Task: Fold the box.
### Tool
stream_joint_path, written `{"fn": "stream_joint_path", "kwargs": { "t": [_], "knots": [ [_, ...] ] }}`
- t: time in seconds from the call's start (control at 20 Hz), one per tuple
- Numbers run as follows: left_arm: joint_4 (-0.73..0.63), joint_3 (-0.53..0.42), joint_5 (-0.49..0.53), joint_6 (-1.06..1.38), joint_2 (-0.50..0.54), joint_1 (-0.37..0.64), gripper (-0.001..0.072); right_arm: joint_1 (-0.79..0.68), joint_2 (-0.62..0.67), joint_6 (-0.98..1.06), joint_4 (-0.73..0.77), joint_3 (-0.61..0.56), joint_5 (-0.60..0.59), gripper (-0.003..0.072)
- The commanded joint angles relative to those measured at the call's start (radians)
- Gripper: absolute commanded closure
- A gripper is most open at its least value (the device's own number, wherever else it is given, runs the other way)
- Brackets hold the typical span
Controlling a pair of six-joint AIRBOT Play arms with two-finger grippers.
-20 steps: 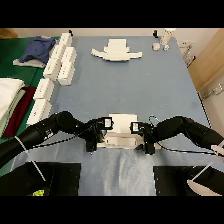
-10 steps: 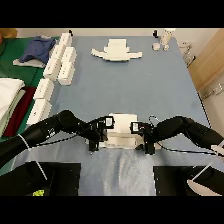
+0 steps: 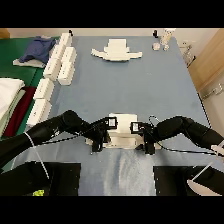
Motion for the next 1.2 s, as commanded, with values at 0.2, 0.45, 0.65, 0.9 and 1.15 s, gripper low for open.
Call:
{"fn": "stream_joint_path", "kwargs": {
  "t": [0.2,0.45,0.65,0.9,1.15],
  "knots": [
    [-0.001,0.001,0.034,0.005,-0.003,-0.011,0.0346,0.000,0.000,0.000,0.000,0.001,0.000,0.0178],
    [-0.001,0.001,-0.002,0.001,-0.002,-0.011,0.0348,0.000,0.000,0.000,0.000,0.001,0.000,0.0179],
    [0.080,0.003,-0.018,-0.056,0.033,-0.011,0.0697,0.000,0.000,0.000,0.000,0.001,0.000,0.0178],
    [0.216,0.003,-0.069,-0.198,0.129,0.003,0.0697,0.000,0.000,0.000,0.000,0.001,0.000,0.0178],
    [0.269,0.003,-0.150,-0.331,0.222,0.061,0.0696,0.000,0.000,0.000,0.000,0.001,0.000,0.0178]
  ]
}}
